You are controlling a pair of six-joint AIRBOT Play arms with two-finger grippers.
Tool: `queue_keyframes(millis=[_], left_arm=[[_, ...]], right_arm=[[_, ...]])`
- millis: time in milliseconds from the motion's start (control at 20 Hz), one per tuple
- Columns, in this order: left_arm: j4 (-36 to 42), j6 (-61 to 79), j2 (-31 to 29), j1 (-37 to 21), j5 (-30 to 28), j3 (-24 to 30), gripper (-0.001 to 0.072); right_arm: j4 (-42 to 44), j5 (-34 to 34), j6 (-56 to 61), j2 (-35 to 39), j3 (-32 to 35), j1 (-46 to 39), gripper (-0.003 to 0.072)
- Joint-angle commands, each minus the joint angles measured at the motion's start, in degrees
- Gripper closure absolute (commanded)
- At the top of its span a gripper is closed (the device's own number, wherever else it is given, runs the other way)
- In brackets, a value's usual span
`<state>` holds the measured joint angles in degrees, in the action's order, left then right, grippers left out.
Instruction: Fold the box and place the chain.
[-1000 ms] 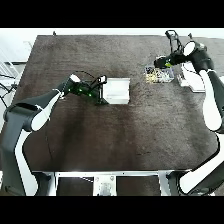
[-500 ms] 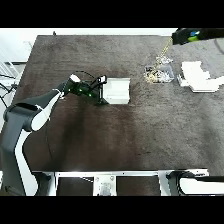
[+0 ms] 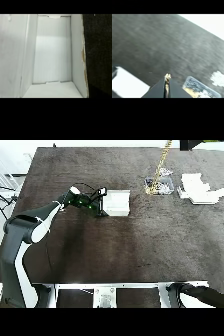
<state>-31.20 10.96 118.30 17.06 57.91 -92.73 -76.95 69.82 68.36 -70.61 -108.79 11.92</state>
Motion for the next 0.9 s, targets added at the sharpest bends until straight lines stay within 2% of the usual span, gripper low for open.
queue_keyframes(millis=[0, 200, 550, 850], left_arm=[[0.0, 0.0, 0.0, 0.0, 0.0, 0.0, 0.0309], [0.0, 0.0, 0.0, 0.0, 0.0, 0.0, 0.0309], [0.0, 0.0, 0.0, 0.0, 0.0, 0.0, 0.0309], [0.0, 0.0, 0.0, 0.0, 0.0, 0.0, 0.0309]], right_arm=[[-0.2, 1.8, -0.1, 1.0, 1.7, 5.7, 0.0673], [0.0, -0.4, 0.2, 1.0, 8.7, 10.2, 0.0673], [6.5, -14.8, 0.1, 0.9, 22.4, 11.9, 0.0673], [9.9, -24.3, -0.1, -2.1, 30.4, 12.9, 0.0675]])
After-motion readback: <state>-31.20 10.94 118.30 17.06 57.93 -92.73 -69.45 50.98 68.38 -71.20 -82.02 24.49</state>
